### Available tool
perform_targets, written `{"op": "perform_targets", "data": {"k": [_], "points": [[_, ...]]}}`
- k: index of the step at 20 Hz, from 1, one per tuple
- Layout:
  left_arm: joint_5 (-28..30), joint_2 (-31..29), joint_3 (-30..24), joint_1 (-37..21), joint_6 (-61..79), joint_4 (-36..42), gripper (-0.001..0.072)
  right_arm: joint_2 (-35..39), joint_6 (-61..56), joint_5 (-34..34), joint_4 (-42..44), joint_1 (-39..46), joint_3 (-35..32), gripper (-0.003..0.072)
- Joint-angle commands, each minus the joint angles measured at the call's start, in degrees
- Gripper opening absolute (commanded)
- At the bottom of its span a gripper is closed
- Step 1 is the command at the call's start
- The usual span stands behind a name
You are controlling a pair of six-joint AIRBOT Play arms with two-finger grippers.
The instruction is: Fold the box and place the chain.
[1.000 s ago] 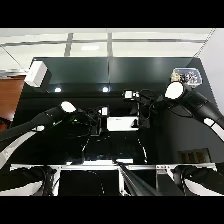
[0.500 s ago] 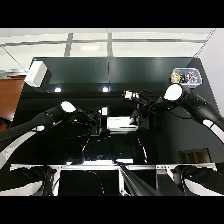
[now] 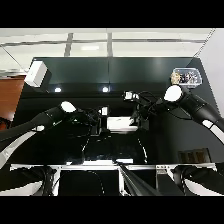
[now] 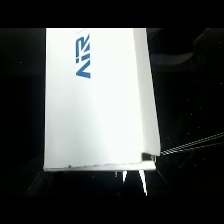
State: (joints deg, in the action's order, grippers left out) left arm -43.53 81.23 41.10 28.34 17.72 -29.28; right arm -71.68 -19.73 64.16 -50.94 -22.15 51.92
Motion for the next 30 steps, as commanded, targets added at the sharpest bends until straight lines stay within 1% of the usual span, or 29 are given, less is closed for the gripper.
{"op": "perform_targets", "data": {"k": [1, 22, 30], "points": [[-0.02, 0.02, 0.0, 0.04, 0.02, -0.02, 0.037, -0.02, -0.04, -0.17, -0.09, -0.07, -0.02, 0.0302], [-0.02, 0.02, 0.0, 0.04, 0.02, -0.02, 0.037, 0.57, -1.33, 0.07, -0.31, 0.26, 0.22, 0.0305], [-0.02, 0.02, 0.0, 0.04, 0.02, -0.02, 0.037, 0.57, -1.51, -1.44, -0.22, 0.24, 0.2, 0.0304]]}}
